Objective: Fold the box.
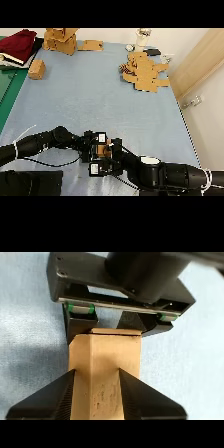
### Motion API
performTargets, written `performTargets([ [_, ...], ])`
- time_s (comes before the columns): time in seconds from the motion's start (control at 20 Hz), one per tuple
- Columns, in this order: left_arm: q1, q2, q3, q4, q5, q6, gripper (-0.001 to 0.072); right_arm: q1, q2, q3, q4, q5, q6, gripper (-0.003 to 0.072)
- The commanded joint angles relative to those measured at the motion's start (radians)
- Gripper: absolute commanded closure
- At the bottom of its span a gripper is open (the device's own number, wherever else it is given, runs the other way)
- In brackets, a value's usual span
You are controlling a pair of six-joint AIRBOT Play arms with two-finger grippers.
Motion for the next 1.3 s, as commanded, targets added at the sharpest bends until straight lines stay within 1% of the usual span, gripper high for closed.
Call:
performTargets([
  [0.0, 0.0, -0.001, 0.001, 0.0, 0.0, 0.0, 0.0256, 0.001, -0.009, -0.001, -0.027, -0.003, 0.021, 0.028],
  [0.3, 0.0, -0.001, 0.001, 0.0, 0.0, 0.0, 0.0255, 0.002, -0.006, 0.022, -0.03, -0.029, 0.02, 0.028],
  [0.55, 0.0, -0.001, 0.001, 0.0, 0.0, 0.0, 0.0256, 0.028, 0.03, 0.029, -0.026, -0.053, 0.021, 0.028],
  [0.75, 0.0, -0.001, 0.001, 0.0, 0.0, 0.0, 0.0256, 0.032, 0.035, 0.032, -0.025, -0.057, 0.021, 0.0282],
  [0.8, 0.0, -0.001, 0.001, 0.0, 0.0, 0.0, 0.0255, 0.032, 0.035, 0.036, -0.026, -0.06, 0.02, 0.0353],
  [0.85, 0.0, -0.001, 0.001, 0.0, 0.0, 0.0, 0.0256, 0.032, 0.035, 0.039, -0.033, -0.064, 0.02, 0.0406],
  [1.1, 0.0, -0.001, 0.001, 0.0, 0.0, 0.0, 0.0256, 0.03, 0.034, 0.043, -0.068, -0.081, 0.021, 0.0408],
  [1.15, 0.0, -0.001, 0.001, 0.0, 0.0, 0.0, 0.0255, 0.03, 0.035, 0.043, -0.076, -0.082, 0.021, 0.0425],
  [1.25, 0.0, -0.001, 0.001, 0.0, 0.0, 0.0, 0.0256, 0.031, 0.035, 0.045, -0.079, -0.082, 0.025, 0.0425],
])
